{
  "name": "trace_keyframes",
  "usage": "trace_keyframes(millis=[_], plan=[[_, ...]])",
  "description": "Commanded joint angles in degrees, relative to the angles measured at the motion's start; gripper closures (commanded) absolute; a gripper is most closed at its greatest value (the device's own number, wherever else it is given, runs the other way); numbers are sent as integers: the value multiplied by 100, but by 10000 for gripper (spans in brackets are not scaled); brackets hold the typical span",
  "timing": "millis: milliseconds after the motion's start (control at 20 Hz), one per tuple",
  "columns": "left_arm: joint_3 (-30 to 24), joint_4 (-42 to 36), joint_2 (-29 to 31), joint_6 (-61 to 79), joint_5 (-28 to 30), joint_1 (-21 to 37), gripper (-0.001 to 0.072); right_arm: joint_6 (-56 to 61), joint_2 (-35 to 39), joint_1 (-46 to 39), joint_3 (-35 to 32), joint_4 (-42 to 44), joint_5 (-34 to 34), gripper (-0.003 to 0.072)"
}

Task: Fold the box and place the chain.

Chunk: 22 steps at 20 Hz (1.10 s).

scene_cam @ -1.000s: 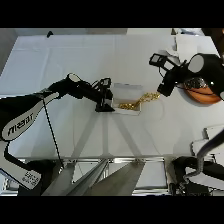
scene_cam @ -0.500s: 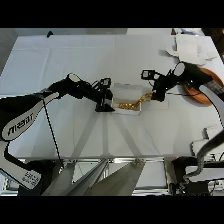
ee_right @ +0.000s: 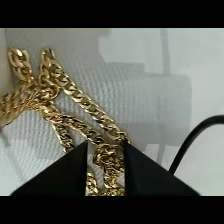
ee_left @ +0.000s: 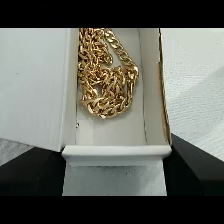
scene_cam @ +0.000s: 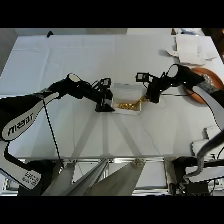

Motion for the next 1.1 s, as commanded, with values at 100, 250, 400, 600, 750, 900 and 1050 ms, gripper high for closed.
trace_keyframes(millis=[100, 250, 400, 600, 750, 900, 1050], plan=[[-2, 2, 0, 0, 2, 0, 569, 529, -26, 76, -4, -474, 221, 675], [-2, 2, 0, 0, 2, 0, 569, 852, 15, 170, -4, -457, 284, 676], [-2, 2, 0, 0, 2, -2, 569, 1198, 293, 254, -4, -444, 278, 677], [-2, 2, 0, 0, 2, -2, 569, 1733, 1040, 356, -4, -420, 629, 677], [-2, 2, 0, 0, 2, -2, 569, 1897, 1672, 522, -4, -55, 879, 677], [-2, 2, 0, 0, 2, -2, 569, 2013, 2114, 831, -4, 236, 1137, 677], [-2, 2, 0, 0, 2, -2, 569, 2164, 2308, 1235, -2, 483, 1300, 677]])
